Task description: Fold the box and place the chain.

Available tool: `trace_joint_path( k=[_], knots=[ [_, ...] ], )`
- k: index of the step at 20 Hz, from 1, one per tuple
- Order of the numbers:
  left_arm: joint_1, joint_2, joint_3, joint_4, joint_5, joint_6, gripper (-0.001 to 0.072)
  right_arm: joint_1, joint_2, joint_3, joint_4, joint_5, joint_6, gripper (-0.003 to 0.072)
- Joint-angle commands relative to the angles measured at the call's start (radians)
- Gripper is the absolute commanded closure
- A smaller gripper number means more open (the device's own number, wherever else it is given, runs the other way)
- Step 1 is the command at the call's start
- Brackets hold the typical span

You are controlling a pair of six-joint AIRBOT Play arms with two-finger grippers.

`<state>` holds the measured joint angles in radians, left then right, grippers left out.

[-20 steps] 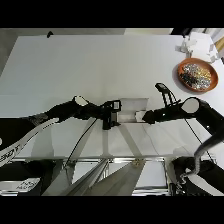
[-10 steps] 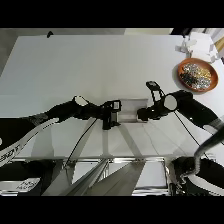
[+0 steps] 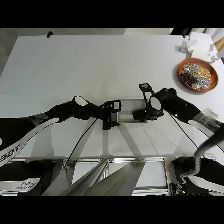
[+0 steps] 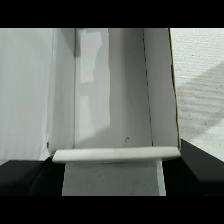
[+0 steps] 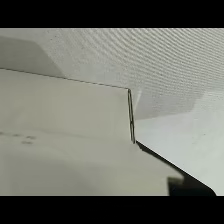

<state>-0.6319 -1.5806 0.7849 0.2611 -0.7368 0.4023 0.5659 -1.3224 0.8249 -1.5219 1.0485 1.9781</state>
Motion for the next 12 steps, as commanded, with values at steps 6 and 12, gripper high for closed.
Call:
trace_joint_path(
  k=[6,12],
  knots=[
    [0.001,0.001,0.001,0.0,0.0,0.0,0.0698,0.006,-0.048,0.005,-0.015,-0.01,0.042,0.0512],
    [0.001,0.001,0.001,0.0,0.0,0.0,0.0698,0.006,-0.048,0.005,-0.015,-0.016,0.037,0.0669]
  ],
)
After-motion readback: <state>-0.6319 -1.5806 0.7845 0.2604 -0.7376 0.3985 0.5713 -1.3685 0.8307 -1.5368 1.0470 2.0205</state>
